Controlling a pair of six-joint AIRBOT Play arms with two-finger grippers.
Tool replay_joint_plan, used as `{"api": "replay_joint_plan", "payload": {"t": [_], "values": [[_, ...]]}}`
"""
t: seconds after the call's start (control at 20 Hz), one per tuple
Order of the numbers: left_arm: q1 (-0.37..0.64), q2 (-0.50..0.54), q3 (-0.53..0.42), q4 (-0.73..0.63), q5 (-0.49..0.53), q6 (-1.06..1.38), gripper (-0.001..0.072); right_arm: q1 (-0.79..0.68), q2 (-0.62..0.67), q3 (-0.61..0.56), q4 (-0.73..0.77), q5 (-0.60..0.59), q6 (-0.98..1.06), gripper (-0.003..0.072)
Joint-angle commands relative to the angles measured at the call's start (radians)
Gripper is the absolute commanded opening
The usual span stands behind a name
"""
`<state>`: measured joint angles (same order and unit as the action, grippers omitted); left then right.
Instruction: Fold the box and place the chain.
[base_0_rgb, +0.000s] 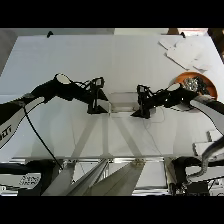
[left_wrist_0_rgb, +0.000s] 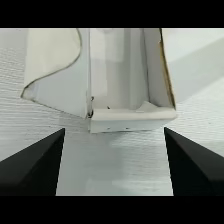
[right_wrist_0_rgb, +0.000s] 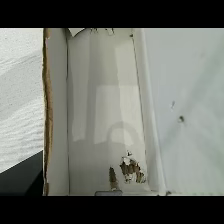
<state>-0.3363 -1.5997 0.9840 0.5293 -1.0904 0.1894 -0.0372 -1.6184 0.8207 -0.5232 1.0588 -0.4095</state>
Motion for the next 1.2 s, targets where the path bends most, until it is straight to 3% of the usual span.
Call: {"api": "replay_joint_plan", "payload": {"t": [0.0, 0.25, 0.35, 1.15], "values": [[-0.002, 0.056, -0.058, -0.006, 0.05, -0.018, 0.0708, 0.0, 0.0, 0.0, 0.0, 0.0, 0.0, 0.0519], [-0.016, 0.062, -0.164, -0.137, 0.085, 0.095, 0.0708, 0.0, 0.0, 0.0, 0.0, 0.0, 0.0, 0.0519], [-0.038, 0.061, -0.182, -0.189, 0.174, 0.126, 0.0708, 0.0, 0.0, 0.0, 0.0, 0.0, 0.0, 0.0519], [-0.067, 0.037, -0.184, -0.238, 0.245, 0.259, 0.0704, 0.0, 0.0, 0.0, 0.0, 0.0, 0.0, 0.0519]]}}
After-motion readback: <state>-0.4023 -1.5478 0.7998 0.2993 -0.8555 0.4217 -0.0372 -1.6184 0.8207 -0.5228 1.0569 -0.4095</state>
